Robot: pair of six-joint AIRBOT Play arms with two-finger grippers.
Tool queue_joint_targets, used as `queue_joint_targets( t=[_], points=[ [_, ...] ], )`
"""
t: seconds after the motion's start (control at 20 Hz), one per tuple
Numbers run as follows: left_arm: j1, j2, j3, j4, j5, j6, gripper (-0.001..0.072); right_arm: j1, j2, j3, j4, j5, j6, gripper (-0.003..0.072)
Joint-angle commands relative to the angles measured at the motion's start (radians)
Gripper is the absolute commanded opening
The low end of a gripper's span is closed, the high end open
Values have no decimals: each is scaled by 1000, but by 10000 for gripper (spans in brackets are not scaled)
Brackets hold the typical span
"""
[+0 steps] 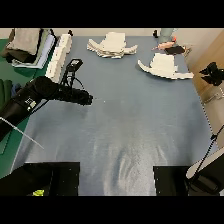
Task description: Fold the box.
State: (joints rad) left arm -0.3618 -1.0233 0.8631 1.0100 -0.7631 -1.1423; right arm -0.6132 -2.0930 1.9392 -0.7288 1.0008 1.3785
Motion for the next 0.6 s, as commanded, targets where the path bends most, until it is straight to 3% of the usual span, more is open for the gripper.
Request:
queue_joint_targets(
  t=[0.0, 0.3, 0.4, 0.45, 0.55],
  points=[
    [0, 1, 0, 0, 5, 0, 16, 30, -96, 93, 48, 33, -26, 424],
    [0, 1, 0, 1, 5, 0, 16, 59, -113, 93, 50, 13, -26, 406],
    [0, 1, 0, 1, 5, 0, 16, 59, -113, 94, 75, 32, -35, 289],
    [0, 1, 0, 1, 5, 0, 16, 59, -113, 93, 102, 54, -57, 285],
    [1, 1, 0, 0, 5, 0, 16, 60, -112, 94, 195, 105, -111, 132]
  ],
)
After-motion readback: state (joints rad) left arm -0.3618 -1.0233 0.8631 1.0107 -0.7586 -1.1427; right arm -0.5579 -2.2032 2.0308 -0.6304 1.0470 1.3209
